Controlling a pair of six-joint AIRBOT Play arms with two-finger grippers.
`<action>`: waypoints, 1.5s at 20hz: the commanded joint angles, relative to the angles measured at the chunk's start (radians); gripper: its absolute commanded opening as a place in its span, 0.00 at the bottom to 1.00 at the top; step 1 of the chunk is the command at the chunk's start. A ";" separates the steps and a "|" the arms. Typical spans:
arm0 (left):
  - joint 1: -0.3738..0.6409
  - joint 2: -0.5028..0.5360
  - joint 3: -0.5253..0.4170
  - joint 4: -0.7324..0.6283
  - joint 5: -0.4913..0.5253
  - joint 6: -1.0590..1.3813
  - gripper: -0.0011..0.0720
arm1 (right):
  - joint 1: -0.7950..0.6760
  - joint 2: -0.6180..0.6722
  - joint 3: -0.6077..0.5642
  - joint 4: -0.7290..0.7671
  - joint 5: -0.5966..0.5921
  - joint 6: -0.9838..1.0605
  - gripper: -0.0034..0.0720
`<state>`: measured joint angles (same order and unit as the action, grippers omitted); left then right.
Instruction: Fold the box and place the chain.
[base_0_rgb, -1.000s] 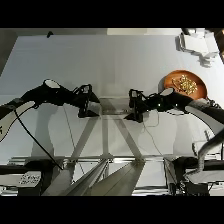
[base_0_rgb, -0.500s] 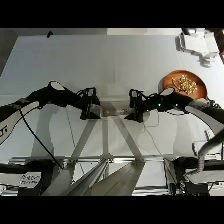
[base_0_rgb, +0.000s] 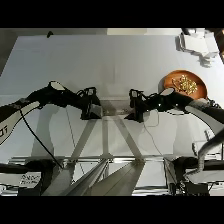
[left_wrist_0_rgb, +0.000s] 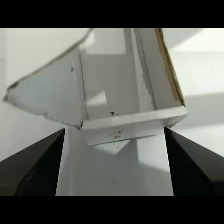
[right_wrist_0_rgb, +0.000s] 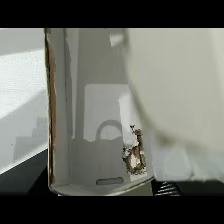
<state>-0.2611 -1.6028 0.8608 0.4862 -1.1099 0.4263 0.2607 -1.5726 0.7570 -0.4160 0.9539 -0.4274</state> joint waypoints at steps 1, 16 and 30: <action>-0.003 0.000 0.000 -0.051 0.003 -0.048 0.97 | 0.001 0.000 0.001 0.002 0.000 0.000 0.71; 0.003 0.036 0.000 0.029 -0.069 -0.055 0.98 | 0.001 0.000 0.001 0.002 0.000 0.000 0.71; -0.040 -0.025 -0.001 -0.028 0.111 -0.056 0.97 | 0.001 0.000 0.001 0.002 0.000 0.000 0.71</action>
<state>-0.2871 -1.6157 0.8600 0.4664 -1.0657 0.3695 0.2615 -1.5726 0.7574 -0.4137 0.9520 -0.4267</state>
